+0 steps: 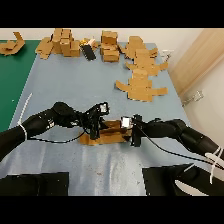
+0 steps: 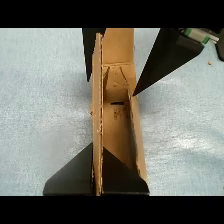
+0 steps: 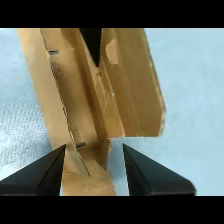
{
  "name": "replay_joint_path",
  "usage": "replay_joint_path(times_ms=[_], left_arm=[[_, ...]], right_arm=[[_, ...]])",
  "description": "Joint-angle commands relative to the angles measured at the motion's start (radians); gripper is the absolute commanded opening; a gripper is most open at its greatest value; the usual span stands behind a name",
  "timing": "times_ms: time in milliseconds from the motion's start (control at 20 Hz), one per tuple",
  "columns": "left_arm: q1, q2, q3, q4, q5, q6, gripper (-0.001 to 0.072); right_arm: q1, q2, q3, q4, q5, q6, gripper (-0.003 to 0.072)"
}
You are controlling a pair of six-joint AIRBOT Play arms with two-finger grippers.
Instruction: Fold the box.
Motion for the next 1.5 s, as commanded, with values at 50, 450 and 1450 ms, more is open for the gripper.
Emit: replay_joint_path(times_ms=[50,450,1450], left_arm=[[0.000,0.001,0.001,0.000,0.000,0.000,0.0011],[0.000,0.000,0.001,0.000,0.001,0.000,0.0011],[0.000,0.001,0.001,0.000,0.000,0.000,0.0011]], right_arm=[[-0.079,-0.123,0.085,0.163,-0.174,-0.191,0.0559],[-0.079,-0.243,0.116,0.142,-0.183,-0.191,0.0558],[-0.064,-0.300,0.115,0.156,-0.182,-0.190,0.0558]])
